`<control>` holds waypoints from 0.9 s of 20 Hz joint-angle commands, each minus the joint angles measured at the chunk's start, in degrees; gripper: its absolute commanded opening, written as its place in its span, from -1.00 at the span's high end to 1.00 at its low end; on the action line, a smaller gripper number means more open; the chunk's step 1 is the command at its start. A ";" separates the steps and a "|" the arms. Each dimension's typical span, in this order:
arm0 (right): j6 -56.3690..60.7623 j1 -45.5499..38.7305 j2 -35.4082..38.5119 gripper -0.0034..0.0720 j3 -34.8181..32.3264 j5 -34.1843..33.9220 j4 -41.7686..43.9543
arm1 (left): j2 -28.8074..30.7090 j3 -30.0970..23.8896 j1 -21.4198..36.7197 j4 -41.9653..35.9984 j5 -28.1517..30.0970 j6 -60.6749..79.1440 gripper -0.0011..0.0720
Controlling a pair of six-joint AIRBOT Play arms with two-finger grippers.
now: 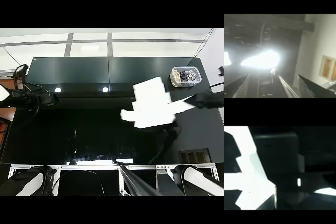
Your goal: Fold the box and place the chain.
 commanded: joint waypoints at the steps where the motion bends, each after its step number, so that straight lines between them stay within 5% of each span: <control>1: -5.97 9.42 11.21 0.88 -15.69 -10.58 15.08 | -0.04 -2.21 -3.19 -3.48 2.64 3.48 -0.98; 6: -6.27 29.83 17.25 0.88 -29.79 -31.30 18.88 | -2.03 -4.26 -5.79 -11.65 4.96 10.29 -0.98; 10: -6.05 44.89 17.25 0.88 -31.82 -42.42 19.58 | -7.19 -4.26 -5.97 -16.57 7.58 11.74 -0.98; 15: -6.03 50.88 17.25 0.88 -31.82 -46.77 20.94 | -20.81 -4.24 -6.45 -43.32 -7.87 31.98 -0.98; 18: -6.03 50.84 17.25 0.88 -31.82 -48.22 20.96 | -26.56 -4.20 -9.70 -45.72 -9.60 37.64 -0.98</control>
